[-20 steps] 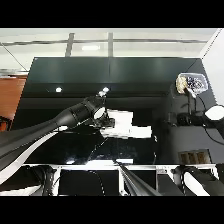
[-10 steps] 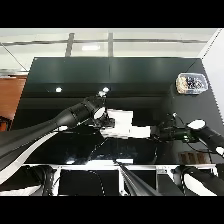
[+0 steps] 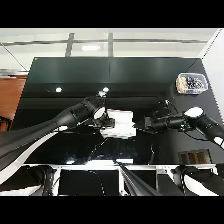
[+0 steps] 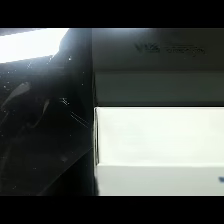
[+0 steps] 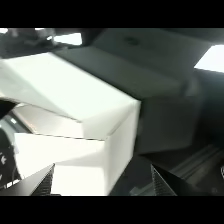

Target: Fold the box and place the chain.

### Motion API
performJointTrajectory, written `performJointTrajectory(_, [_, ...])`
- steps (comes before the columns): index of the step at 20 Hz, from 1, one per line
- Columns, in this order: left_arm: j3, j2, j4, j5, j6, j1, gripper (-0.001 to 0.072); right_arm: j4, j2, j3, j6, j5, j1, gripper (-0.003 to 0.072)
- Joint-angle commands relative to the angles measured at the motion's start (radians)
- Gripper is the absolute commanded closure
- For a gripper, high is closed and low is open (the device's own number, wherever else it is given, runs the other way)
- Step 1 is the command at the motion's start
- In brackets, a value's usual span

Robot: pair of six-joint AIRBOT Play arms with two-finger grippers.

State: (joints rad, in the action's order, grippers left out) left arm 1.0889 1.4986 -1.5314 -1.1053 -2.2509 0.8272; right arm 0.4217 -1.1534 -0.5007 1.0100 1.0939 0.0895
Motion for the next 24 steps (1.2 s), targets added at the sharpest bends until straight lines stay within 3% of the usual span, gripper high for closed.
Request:
performJointTrajectory(1, [0.0,0.0,0.0,0.001,-0.001,0.0,0.0682,-0.005,-0.001,-0.024,0.063,-0.029,0.065,-0.0023])
performJointTrajectory(2, [0.0,0.0,0.0,0.001,-0.001,0.0,0.0682,-0.002,-0.001,-0.027,0.091,-0.06,0.098,-0.0019])
performJointTrajectory(3, [0.0,0.0,0.0,0.001,-0.001,0.0,0.0682,0.002,-0.001,-0.036,0.109,-0.087,0.134,0.0087])
performJointTrajectory(4, [0.0,0.0,0.0,0.001,-0.001,0.0,0.0682,0.002,-0.001,-0.043,0.126,-0.108,0.164,0.0136])
performJointTrajectory(6, [0.0,0.0,0.0,0.001,-0.001,0.0,0.0682,0.04,-0.001,-0.06,0.203,-0.142,0.211,0.0136])
performJointTrajectory(12, [0.0,0.0,0.0,0.002,-0.001,0.0,0.0682,0.354,-0.002,-0.164,0.547,-0.236,0.357,0.0139])
performJointTrajectory(13, [0.0,0.0,0.0,0.002,-0.001,0.0,0.0682,0.388,-0.002,-0.178,0.582,-0.243,0.371,0.0239])
performJointTrajectory(16, [0.0,0.0,0.0,0.003,-0.001,0.0,0.0682,0.495,-0.005,-0.212,0.704,-0.25,0.415,0.0313])
performJointTrajectory(20, [0.0,0.0,0.0,0.005,-0.001,0.0,0.0682,0.729,-0.031,-0.268,0.955,-0.206,0.471,0.0313])
performJointTrajectory(24, [0.0,0.0,-0.001,0.005,-0.001,0.0,0.0682,0.766,-0.09,-0.332,1.002,-0.171,0.534,0.0314])
